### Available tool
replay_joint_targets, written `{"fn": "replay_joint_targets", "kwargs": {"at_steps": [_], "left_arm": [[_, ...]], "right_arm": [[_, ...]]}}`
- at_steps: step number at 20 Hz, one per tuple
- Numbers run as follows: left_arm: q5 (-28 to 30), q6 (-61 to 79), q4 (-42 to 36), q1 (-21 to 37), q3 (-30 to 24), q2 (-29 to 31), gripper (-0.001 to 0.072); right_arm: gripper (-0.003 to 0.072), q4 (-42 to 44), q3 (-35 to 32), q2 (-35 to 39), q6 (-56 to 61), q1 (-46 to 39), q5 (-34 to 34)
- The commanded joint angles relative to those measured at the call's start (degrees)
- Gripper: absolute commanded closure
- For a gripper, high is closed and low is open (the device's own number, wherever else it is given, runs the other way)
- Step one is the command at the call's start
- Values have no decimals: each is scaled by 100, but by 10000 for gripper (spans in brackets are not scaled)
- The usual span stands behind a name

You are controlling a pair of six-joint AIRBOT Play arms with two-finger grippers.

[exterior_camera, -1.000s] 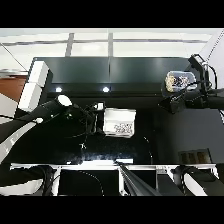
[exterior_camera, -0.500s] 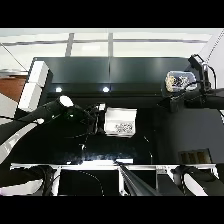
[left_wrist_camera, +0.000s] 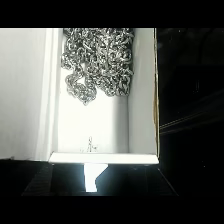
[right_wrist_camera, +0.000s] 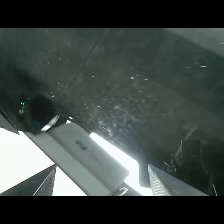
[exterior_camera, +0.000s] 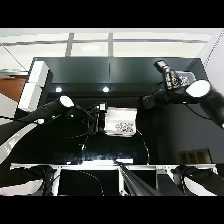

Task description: Fold the box and place the chain.

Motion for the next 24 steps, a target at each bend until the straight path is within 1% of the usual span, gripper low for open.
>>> {"fn": "replay_joint_targets", "kwargs": {"at_steps": [1,4,7,8,9,10,13,14,15,19,21,22,24], "left_arm": [[9,-7,4,-4,2,-2,223],[11,-7,2,-4,2,-2,223],[15,-9,2,-4,2,-2,223],[15,-9,2,-4,2,-2,223],[15,-9,2,-4,2,-2,223],[15,-9,2,-4,2,-2,223],[15,-9,2,-4,2,-2,223],[15,-9,2,-4,2,-2,223],[15,-9,2,-4,2,-2,223],[15,-9,2,-4,2,-2,223],[15,-9,4,-15,2,-2,223],[17,-9,4,-15,2,-2,223],[22,-13,4,-15,2,-2,223]], "right_arm": [[-15,46,-2,-420,2,439,-197],[-9,173,111,-413,-413,505,420],[-8,251,459,-407,-872,533,1329],[-7,337,487,-407,-1075,542,1508],[56,341,485,-413,-1274,570,1604],[96,236,485,-415,-1539,612,1635],[94,85,479,-415,-2297,719,1346],[78,96,450,-417,-2503,728,1180],[78,98,417,-422,-2662,728,1091],[78,105,278,-422,-3008,726,1113],[78,560,321,-345,-3635,592,1034],[79,780,323,-339,-3722,527,1132],[79,654,251,-339,-3713,501,1707]]}}
